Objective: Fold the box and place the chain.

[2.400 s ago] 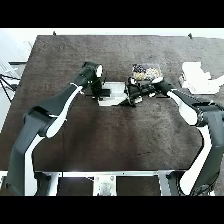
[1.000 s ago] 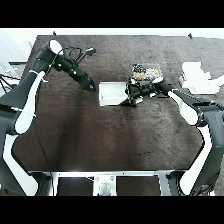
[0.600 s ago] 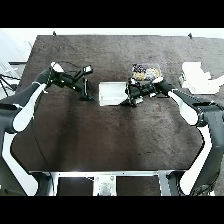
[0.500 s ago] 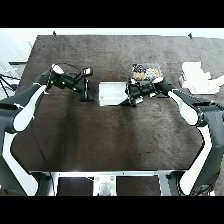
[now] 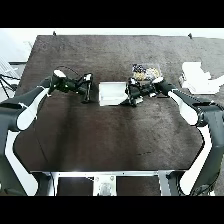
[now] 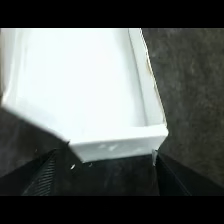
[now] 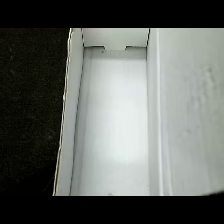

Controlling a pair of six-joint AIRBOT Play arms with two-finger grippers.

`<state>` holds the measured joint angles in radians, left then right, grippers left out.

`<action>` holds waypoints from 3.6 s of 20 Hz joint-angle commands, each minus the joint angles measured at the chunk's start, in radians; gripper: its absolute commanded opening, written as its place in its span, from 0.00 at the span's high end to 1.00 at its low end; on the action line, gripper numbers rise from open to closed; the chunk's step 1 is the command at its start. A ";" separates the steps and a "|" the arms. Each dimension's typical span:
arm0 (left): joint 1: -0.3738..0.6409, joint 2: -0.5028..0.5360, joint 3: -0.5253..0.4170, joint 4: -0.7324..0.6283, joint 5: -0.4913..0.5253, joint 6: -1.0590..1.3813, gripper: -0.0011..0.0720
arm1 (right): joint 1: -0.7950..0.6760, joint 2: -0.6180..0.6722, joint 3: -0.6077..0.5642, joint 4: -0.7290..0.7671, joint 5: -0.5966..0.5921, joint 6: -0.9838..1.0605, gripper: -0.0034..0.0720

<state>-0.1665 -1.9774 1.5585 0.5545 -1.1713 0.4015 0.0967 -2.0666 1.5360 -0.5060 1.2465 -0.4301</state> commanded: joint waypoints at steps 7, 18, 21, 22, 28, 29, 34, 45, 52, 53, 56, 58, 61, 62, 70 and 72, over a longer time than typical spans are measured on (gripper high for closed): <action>-0.029 -0.004 -0.001 -0.017 -0.001 -0.009 0.00 | 0.001 0.000 0.000 0.000 0.000 0.000 0.32; -0.058 -0.059 0.000 -0.061 0.100 -0.014 0.00 | 0.001 0.000 0.000 0.000 0.000 0.000 0.32; -0.066 -0.065 0.000 -0.063 0.116 -0.008 0.00 | 0.001 0.000 0.000 0.000 0.000 0.000 0.32; -0.066 -0.066 0.000 -0.066 0.116 -0.007 0.00 | 0.001 0.000 0.000 0.000 0.000 0.000 0.32; -0.066 -0.068 0.000 -0.069 0.124 -0.005 0.00 | 0.001 0.000 0.000 0.000 0.000 0.000 0.32; -0.066 -0.068 0.000 -0.069 0.124 -0.004 0.02 | 0.001 0.000 0.000 0.000 0.000 0.000 0.32; -0.066 -0.068 0.000 -0.071 0.125 -0.008 0.02 | 0.001 0.000 0.000 0.000 0.000 0.000 0.32; -0.088 -0.068 0.000 -0.084 0.149 -0.019 0.02 | 0.001 0.000 0.000 0.000 0.000 0.000 0.32; -0.087 -0.069 0.000 -0.081 0.150 -0.036 0.37 | 0.001 0.000 0.000 0.000 0.000 0.000 0.32; -0.087 -0.068 0.000 -0.080 0.150 -0.043 0.50 | 0.001 0.000 0.000 0.000 0.000 0.000 0.32; -0.087 -0.068 0.000 -0.072 0.150 -0.056 0.51 | 0.001 0.000 0.000 0.000 0.000 0.000 0.32; -0.087 -0.068 0.000 -0.072 0.149 -0.056 0.51 | 0.001 0.000 0.000 0.000 0.000 0.000 0.32; -0.087 -0.068 0.000 -0.072 0.150 -0.056 0.51 | 0.001 0.000 0.000 0.000 0.000 0.000 0.32; -0.087 -0.068 0.000 -0.073 0.150 -0.053 0.51 | 0.001 0.000 0.000 0.000 0.000 0.000 0.32; -0.087 -0.068 0.000 -0.073 0.150 -0.053 0.51 | 0.001 0.000 0.000 0.000 0.000 0.000 0.32; -0.087 -0.068 0.000 -0.073 0.150 -0.053 0.51 | 0.001 0.000 0.000 0.000 0.000 0.000 0.32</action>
<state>-0.2543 -2.0453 1.5578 0.4808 -1.0222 0.3477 0.0967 -2.0663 1.5364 -0.5060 1.2465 -0.4301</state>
